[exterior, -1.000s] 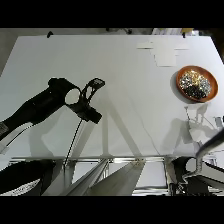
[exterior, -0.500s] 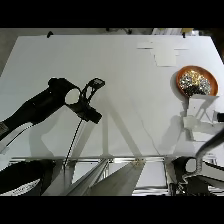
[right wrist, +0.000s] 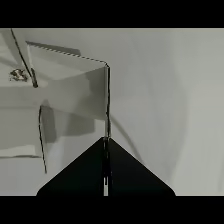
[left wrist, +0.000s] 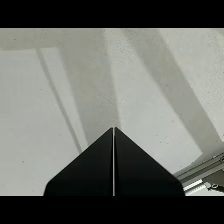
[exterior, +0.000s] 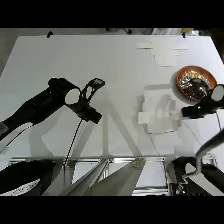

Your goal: Fold the box and place the chain.

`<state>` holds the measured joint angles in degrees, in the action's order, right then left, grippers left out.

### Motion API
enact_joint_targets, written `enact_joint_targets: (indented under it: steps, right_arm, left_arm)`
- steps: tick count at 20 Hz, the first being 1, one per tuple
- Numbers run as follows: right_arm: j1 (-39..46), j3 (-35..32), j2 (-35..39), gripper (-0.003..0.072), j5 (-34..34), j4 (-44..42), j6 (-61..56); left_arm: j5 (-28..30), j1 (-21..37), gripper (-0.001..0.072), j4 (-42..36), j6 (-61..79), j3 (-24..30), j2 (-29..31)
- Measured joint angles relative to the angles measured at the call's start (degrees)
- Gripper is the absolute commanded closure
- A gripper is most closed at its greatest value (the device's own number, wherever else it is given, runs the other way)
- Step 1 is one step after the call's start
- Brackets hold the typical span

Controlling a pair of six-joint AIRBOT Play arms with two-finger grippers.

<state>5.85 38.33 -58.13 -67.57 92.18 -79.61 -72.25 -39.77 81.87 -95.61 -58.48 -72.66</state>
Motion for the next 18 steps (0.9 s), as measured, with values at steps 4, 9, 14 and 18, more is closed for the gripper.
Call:
enact_joint_targets:
  steps: [4,9,14,18]
  right_arm:
    - [-10.2,-8.0,7.4,0.0674,2.8,-4.5,-5.4]
    - [-19.4,-11.1,12.1,0.0673,4.4,-6.6,-11.8]
    - [-23.8,-11.7,13.1,0.0673,5.4,-7.2,-15.0]
    - [-24.7,-11.8,13.3,0.0673,5.6,-7.4,-15.8]
  left_arm:
    - [2.8,0.0,0.0701,0.2,2.5,0.0,0.0]
    - [6.8,0.7,0.0382,-1.6,13.4,0.0,-0.7]
    - [10.8,6.0,0.0261,-22.0,32.9,0.2,-4.9]
    - [11.0,10.3,0.0121,-39.9,46.8,0.2,-11.0]
